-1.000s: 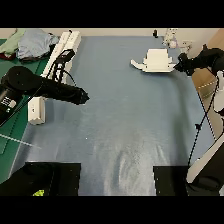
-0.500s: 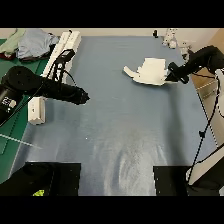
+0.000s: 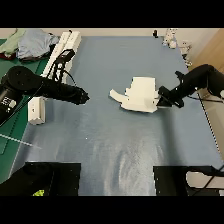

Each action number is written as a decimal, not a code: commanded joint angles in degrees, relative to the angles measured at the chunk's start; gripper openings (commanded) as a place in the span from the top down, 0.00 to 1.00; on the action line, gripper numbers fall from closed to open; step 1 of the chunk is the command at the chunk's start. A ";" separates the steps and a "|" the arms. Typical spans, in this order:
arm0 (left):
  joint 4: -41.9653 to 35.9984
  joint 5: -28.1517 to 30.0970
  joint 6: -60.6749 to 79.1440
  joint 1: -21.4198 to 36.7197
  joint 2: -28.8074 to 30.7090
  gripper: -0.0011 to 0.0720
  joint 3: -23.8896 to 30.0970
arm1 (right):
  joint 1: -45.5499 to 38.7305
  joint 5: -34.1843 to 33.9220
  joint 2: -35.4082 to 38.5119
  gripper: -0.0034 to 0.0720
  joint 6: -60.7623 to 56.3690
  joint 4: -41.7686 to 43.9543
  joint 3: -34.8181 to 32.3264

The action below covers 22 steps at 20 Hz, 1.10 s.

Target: Fold the box.

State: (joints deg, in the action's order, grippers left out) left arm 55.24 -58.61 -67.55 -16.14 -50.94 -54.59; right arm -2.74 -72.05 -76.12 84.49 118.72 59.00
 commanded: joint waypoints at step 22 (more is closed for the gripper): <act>0.00 0.04 0.02 -0.04 0.00 0.97 0.00 | -31.08 -3.19 9.84 0.48 15.37 7.26 -16.57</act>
State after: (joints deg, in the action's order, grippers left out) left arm 55.24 -58.59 -67.55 -16.14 -50.94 -54.59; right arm -27.29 -74.46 -64.47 89.19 116.14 45.54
